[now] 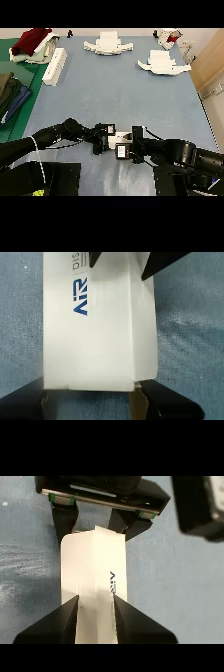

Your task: Fold the box.

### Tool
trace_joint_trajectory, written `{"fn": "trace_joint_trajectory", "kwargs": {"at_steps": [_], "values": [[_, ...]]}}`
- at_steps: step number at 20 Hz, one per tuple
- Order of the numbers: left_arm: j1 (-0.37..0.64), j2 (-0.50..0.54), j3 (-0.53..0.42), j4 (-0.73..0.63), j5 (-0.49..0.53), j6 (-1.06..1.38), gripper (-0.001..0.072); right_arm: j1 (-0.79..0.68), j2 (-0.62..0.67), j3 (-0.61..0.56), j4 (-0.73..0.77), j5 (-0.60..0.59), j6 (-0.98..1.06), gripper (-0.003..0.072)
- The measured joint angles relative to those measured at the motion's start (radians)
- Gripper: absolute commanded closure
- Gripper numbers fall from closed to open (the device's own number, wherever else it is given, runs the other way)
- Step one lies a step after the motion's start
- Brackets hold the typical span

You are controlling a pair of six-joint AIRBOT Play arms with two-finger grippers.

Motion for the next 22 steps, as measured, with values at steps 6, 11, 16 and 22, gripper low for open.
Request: {"fn": "trace_joint_trajectory", "kwargs": {"at_steps": [6, 11, 16, 22], "values": [[0.0, 0.0, 0.0, 0.0, 0.0, 0.0, 0.0231, 0.0, 0.012, 0.014, -0.056, 0.003, 0.001, 0.0343], [0.0, 0.0, 0.0, 0.0, 0.001, 0.0, 0.0231, 0.0, 0.003, 0.025, -0.094, 0.004, 0.001, 0.0352], [0.0, 0.0, 0.0, -0.001, 0.002, 0.0, 0.0231, 0.0, -0.023, 0.027, -0.094, 0.006, 0.009, 0.0427], [0.0, 0.0, 0.0, 0.0, 0.002, 0.0, 0.0231, 0.0, -0.058, 0.027, -0.027, 0.008, 0.01, 0.052]]}}
